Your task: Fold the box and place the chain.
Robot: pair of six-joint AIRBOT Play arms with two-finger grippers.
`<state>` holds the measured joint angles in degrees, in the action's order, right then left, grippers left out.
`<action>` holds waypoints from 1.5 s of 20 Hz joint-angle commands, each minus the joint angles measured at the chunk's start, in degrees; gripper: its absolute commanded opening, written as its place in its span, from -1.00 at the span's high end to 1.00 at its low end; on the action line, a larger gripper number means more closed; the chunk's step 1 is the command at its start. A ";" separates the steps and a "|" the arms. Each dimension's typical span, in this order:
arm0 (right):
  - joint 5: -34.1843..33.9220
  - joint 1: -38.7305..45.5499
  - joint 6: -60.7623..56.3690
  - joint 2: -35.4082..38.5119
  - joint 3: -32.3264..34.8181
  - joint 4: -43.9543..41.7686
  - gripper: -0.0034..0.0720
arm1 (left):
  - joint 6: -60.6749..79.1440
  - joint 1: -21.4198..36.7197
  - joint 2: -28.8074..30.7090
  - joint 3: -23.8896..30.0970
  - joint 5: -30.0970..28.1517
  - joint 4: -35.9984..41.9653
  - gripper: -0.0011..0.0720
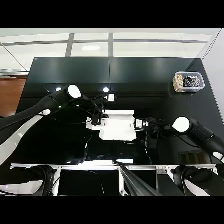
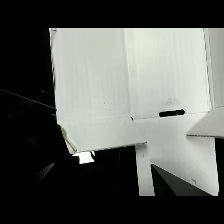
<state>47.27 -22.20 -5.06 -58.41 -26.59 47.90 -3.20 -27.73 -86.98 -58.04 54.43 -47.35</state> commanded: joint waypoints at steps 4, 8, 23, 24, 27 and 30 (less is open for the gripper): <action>-4.04 -1.14 6.43 -2.91 0.35 -7.32 -0.89 | 0.00 -0.02 -0.04 0.02 0.22 -0.13 0.89; -7.98 -1.14 12.55 -3.34 0.28 -14.47 -0.88 | -0.02 -0.04 -0.04 0.02 0.24 -0.07 0.89; -7.13 3.63 16.09 -3.48 -5.95 -13.84 -0.88 | -0.20 -0.02 -0.04 0.02 0.26 0.04 0.89; -6.67 3.63 16.33 -4.07 -5.95 -13.84 -0.88 | -0.20 -0.04 -0.04 0.02 0.24 0.04 0.89; -2.43 3.52 20.52 -6.27 -5.95 -18.69 -0.88 | -0.20 -0.04 -0.04 0.02 0.24 0.04 0.89; -2.51 3.54 24.44 -9.73 -5.92 -20.57 -0.88 | -0.20 -0.02 -0.04 0.02 0.24 0.04 0.89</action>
<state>43.20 -18.68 15.53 -65.52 -32.47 29.82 -3.38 -27.73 -87.00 -58.04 54.83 -47.42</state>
